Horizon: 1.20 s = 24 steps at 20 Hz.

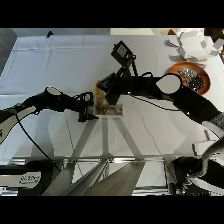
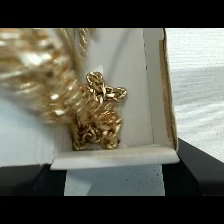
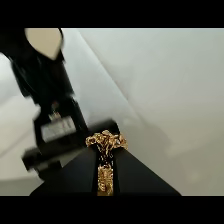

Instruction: Fold the box and place the chain.

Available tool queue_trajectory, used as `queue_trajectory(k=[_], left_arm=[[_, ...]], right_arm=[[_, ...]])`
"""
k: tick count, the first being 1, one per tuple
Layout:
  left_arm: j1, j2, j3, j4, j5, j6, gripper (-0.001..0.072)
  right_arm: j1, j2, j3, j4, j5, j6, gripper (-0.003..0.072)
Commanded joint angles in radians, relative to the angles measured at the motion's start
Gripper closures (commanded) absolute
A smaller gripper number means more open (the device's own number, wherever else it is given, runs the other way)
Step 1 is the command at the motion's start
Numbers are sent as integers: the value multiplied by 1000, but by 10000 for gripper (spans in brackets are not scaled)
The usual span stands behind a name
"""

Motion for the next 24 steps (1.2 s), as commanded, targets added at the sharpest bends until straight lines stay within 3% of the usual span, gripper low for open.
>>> queue_trajectory(k=[1, 8, 10, 13, 17, 18, 19, 20, 21, 23, 24], left_arm=[[0, 0, 0, 0, 0, 0, 380], [0, 0, 0, 0, 0, 0, 380], [0, 0, 0, 0, 0, 0, 380], [0, 0, 0, 0, 0, 0, 380], [0, 0, 0, 0, 0, 0, 380], [0, 0, 0, 0, 0, 0, 380], [0, 0, 0, 0, 0, 0, 380], [0, 0, 0, 0, 0, 0, 380], [0, 0, 0, 0, 0, 0, 380], [0, 0, 0, 0, 0, 0, 380], [0, 0, 0, 0, 0, 0, 380]], right_arm=[[0, -2, -22, -346, 20, 316, 679], [0, -4, -93, -358, 129, 326, 662], [0, -4, -91, -338, 151, 326, 434], [0, -4, -45, -325, 231, 326, 426], [-49, -27, 119, -331, 278, 334, 430], [-77, -50, 163, -332, 279, 378, 472], [-104, -80, 205, -331, 280, 416, 562], [-130, -118, 241, -332, 282, 431, 568], [-151, -162, 274, -331, 301, 434, 554], [-177, -256, 320, -328, 370, 435, 449], [-180, -298, 335, -323, 415, 452, 446]])
